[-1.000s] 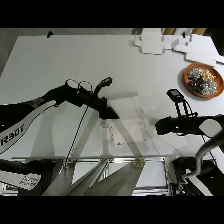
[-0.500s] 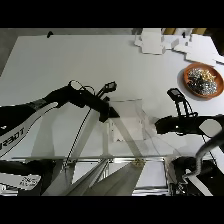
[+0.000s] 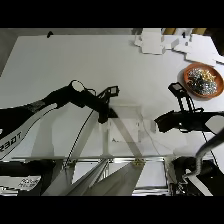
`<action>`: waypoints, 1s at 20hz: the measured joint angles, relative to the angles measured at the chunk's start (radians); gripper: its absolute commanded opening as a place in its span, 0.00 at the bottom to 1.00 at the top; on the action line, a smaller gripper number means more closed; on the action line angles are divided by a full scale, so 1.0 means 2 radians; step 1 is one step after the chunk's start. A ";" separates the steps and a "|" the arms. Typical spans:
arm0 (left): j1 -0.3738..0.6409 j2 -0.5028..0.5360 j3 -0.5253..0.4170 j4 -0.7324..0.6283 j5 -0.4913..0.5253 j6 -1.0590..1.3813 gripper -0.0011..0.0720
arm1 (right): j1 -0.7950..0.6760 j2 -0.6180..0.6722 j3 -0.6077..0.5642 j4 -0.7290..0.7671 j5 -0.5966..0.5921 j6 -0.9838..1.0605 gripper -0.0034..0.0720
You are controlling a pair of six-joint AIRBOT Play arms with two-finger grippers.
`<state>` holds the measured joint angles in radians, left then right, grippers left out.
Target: Fold the box and place the chain.
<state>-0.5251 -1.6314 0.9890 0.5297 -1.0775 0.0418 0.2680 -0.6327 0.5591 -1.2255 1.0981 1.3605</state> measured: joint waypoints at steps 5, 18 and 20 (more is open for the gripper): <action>-0.022 0.000 0.000 0.032 0.018 0.000 0.02 | 0.000 0.000 0.020 0.000 0.015 -0.022 0.38; -0.041 0.001 0.000 0.035 0.104 -0.036 0.01 | 0.000 0.000 0.024 -0.024 0.017 -0.030 0.38; -0.043 0.002 0.000 0.033 0.116 -0.042 0.01 | 0.000 0.000 0.024 -0.026 0.015 -0.030 0.38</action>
<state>-0.6102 -1.6272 0.9890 0.5957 -0.8455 -0.0422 0.2680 -0.6327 0.6064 -1.2781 1.1282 1.2999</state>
